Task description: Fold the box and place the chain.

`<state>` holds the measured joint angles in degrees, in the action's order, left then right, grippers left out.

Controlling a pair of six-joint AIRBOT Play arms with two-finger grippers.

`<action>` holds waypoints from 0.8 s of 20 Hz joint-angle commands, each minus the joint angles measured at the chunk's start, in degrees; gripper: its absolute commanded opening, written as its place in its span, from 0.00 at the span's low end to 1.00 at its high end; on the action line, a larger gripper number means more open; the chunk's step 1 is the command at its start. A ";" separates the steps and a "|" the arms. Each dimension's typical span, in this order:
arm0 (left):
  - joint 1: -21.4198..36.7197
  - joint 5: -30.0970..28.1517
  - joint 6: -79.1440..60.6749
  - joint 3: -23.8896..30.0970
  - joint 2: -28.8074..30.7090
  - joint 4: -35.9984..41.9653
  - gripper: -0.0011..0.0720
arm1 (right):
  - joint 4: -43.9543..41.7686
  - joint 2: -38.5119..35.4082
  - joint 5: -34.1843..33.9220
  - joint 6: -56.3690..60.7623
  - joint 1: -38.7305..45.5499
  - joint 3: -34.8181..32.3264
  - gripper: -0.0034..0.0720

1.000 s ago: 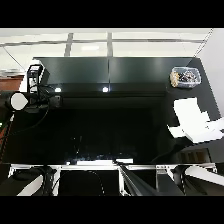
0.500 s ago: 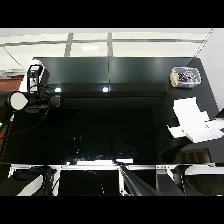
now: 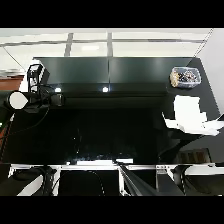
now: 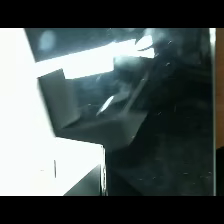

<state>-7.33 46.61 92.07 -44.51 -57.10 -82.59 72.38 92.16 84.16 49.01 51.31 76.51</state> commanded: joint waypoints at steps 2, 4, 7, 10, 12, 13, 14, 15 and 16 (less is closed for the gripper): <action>-0.02 -0.02 -0.11 -0.07 -0.02 0.63 0.98 | -11.54 -6.86 0.02 -2.08 -0.04 -4.22 0.06; -0.02 0.00 -0.11 -0.07 -0.02 0.63 0.98 | -16.55 -10.47 -0.59 -2.80 -0.79 -7.69 0.06; -0.04 0.15 -0.11 -0.07 -0.02 0.66 0.98 | -22.49 -15.87 -2.51 -2.82 -4.48 -13.51 0.06; -0.02 -0.07 -0.11 -0.07 -0.02 0.66 0.98 | -31.01 -21.22 -5.25 -2.80 -10.60 -19.54 0.06; -0.09 -1.16 -0.11 -0.07 -0.04 0.87 0.98 | -36.57 -24.94 -8.11 -4.61 -16.37 -24.92 0.06; -0.07 -1.51 -0.11 -0.07 -0.04 0.85 0.98 | -38.16 -26.56 -11.28 -4.68 -19.19 -27.58 0.06; -0.07 -1.79 -0.11 -0.07 -0.04 0.85 0.98 | -40.41 -28.15 -15.32 -4.79 -21.94 -30.42 0.06; -0.07 -2.05 -0.11 -0.07 -0.04 0.87 0.98 | -43.78 -29.94 -19.89 -5.38 -25.09 -33.77 0.06; -0.09 -2.49 -0.11 -0.07 -0.04 0.87 0.98 | -47.67 -31.67 -23.98 -6.51 -28.20 -36.96 0.06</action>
